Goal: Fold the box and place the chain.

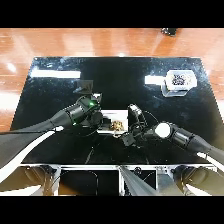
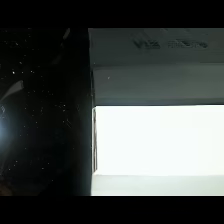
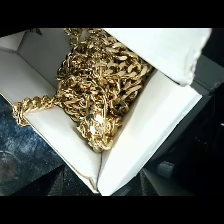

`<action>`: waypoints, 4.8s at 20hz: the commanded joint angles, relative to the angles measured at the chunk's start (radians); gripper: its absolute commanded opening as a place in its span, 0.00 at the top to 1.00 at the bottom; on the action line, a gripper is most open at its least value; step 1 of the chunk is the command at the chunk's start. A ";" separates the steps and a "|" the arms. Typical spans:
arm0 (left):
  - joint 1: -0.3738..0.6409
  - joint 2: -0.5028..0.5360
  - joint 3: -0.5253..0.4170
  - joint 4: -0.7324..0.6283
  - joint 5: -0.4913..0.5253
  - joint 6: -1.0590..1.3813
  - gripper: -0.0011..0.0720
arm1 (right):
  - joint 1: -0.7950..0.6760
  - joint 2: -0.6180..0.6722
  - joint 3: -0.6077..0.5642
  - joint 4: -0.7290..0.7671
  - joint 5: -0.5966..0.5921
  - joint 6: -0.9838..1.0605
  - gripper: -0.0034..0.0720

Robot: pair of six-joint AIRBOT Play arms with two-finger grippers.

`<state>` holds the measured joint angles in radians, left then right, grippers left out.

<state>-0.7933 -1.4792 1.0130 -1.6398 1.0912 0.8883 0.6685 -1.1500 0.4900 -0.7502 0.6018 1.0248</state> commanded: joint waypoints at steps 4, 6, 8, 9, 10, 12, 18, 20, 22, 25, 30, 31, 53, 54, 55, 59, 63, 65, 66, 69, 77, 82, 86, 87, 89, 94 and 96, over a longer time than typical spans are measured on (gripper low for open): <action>0.000 -0.001 0.000 0.001 -0.001 0.002 0.95 | 0.000 -0.002 0.000 -0.009 0.020 -0.016 0.41; 0.000 -0.001 0.000 0.001 -0.002 0.002 0.95 | 0.000 -0.002 0.000 -0.013 0.019 -0.016 0.41; 0.000 -0.001 0.000 0.001 -0.002 0.002 0.95 | 0.000 -0.012 0.000 -0.021 0.019 -0.016 0.42; 0.000 -0.001 0.000 0.001 -0.002 0.002 0.95 | 0.004 -0.021 0.000 -0.031 0.019 -0.016 0.42; 0.000 -0.001 0.000 0.000 0.000 0.002 0.95 | 0.015 -0.029 0.000 -0.047 0.018 -0.016 0.42; 0.000 -0.001 0.000 0.001 0.000 0.002 0.95 | 0.053 -0.034 0.000 -0.076 0.016 -0.021 0.54; 0.000 -0.001 0.000 0.003 0.000 0.002 0.95 | 0.088 -0.034 0.000 -0.112 -0.029 -0.024 0.78; 0.000 -0.001 0.000 0.003 0.001 0.002 0.95 | 0.088 -0.034 0.000 -0.144 -0.023 -0.023 0.78; 0.000 -0.001 0.000 0.003 0.000 0.002 0.95 | 0.088 -0.034 0.000 -0.163 -0.025 -0.023 0.78; 0.000 -0.001 0.000 0.003 0.000 0.002 0.95 | 0.088 -0.034 0.000 -0.211 -0.020 -0.024 0.77; 0.000 -0.001 0.000 0.005 -0.002 0.002 0.95 | 0.088 -0.034 0.000 -0.280 0.001 -0.024 0.78; 0.000 -0.001 0.000 0.005 -0.003 0.002 0.95 | 0.088 -0.034 0.000 -0.279 0.001 -0.024 0.79; 0.000 0.000 0.000 0.001 0.004 0.002 0.95 | 0.064 0.185 0.073 -0.272 0.164 0.034 0.92; 0.000 0.000 0.000 0.000 0.004 0.002 0.95 | 0.047 0.194 0.095 -0.272 0.169 0.042 0.92; 0.000 0.000 0.000 0.001 0.004 0.002 0.95 | 0.026 0.201 0.121 -0.272 0.174 0.051 0.92; 0.000 0.000 0.000 0.000 0.004 0.002 0.95 | -0.040 0.202 0.249 -0.272 0.188 0.060 0.92; 0.000 0.000 0.000 0.000 0.004 0.002 0.95 | -0.081 0.199 0.296 -0.275 0.185 0.060 0.92; 0.000 0.000 0.000 0.000 0.004 0.002 0.95 | -0.095 0.187 0.296 -0.276 0.183 0.060 0.92; 0.000 0.000 0.000 0.000 0.004 0.002 0.95 | -0.102 0.175 0.296 -0.275 0.182 0.060 0.92; 0.000 0.000 0.001 0.000 0.004 0.002 0.95 | -0.102 0.133 0.296 -0.272 0.194 0.060 0.92; 0.000 0.000 0.008 0.000 0.004 0.002 0.95 | -0.175 0.195 0.307 -0.277 0.298 0.104 0.27; 0.002 0.000 0.056 0.003 0.004 0.002 0.96 | -0.432 0.322 0.302 -0.336 0.563 0.130 0.27; 0.001 0.000 0.060 0.000 0.005 -0.032 0.89 | -0.536 0.336 0.301 -0.339 0.640 0.097 0.27; 0.001 0.000 0.060 -0.001 0.004 -0.032 0.89 | -0.539 0.336 0.301 -0.341 0.640 0.097 0.27; 0.001 0.000 0.060 0.000 0.004 -0.032 0.73 | -0.538 0.336 0.301 -0.343 0.640 0.097 0.27; 0.001 0.000 0.060 0.000 0.005 -0.032 0.35 | -0.538 0.336 0.301 -0.343 0.644 0.097 0.27; 0.001 0.003 0.078 -0.001 0.049 -0.031 0.22 | -0.538 0.336 0.301 -0.343 0.650 0.097 0.27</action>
<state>-0.7925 -1.4796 1.0775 -1.6402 1.1027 0.8574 0.1341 -0.8143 0.7914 -1.0920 1.2404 1.1221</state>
